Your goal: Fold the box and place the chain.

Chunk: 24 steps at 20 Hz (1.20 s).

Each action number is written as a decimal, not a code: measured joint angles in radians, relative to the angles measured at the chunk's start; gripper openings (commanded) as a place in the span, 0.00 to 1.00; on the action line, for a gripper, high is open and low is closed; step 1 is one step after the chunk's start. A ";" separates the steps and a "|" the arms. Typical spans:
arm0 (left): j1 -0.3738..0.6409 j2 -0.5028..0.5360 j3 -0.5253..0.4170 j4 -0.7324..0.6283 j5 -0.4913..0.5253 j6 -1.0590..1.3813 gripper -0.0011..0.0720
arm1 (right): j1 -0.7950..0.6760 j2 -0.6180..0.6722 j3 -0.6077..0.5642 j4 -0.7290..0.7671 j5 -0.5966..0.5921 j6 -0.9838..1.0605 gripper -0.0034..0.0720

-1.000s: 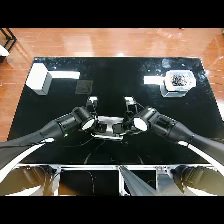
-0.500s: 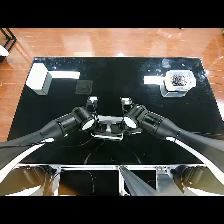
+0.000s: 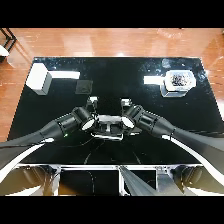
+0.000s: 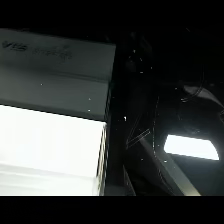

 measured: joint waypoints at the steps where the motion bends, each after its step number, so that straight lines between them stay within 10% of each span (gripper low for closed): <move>1: 0.000 0.000 0.000 0.000 0.000 0.000 0.05 | 0.000 -0.002 0.000 0.000 -0.001 0.003 0.43; 8: 0.000 0.000 0.000 0.000 0.003 0.000 0.05 | 0.000 -0.011 0.000 0.002 -0.026 0.013 0.33; 12: 0.000 0.000 0.000 0.000 0.003 -0.003 0.05 | 0.000 -0.011 0.001 0.005 -0.048 0.025 0.07; 19: 0.000 0.000 0.000 0.000 0.000 -0.003 0.05 | 0.000 -0.011 0.000 0.020 -0.077 0.020 0.08; 21: 0.000 0.000 0.000 0.001 0.000 -0.001 0.05 | 0.000 -0.011 0.000 0.024 -0.089 0.012 0.36; 24: 0.000 0.000 0.000 0.001 -0.001 0.001 0.05 | 0.000 -0.009 0.003 0.031 -0.095 -0.005 0.40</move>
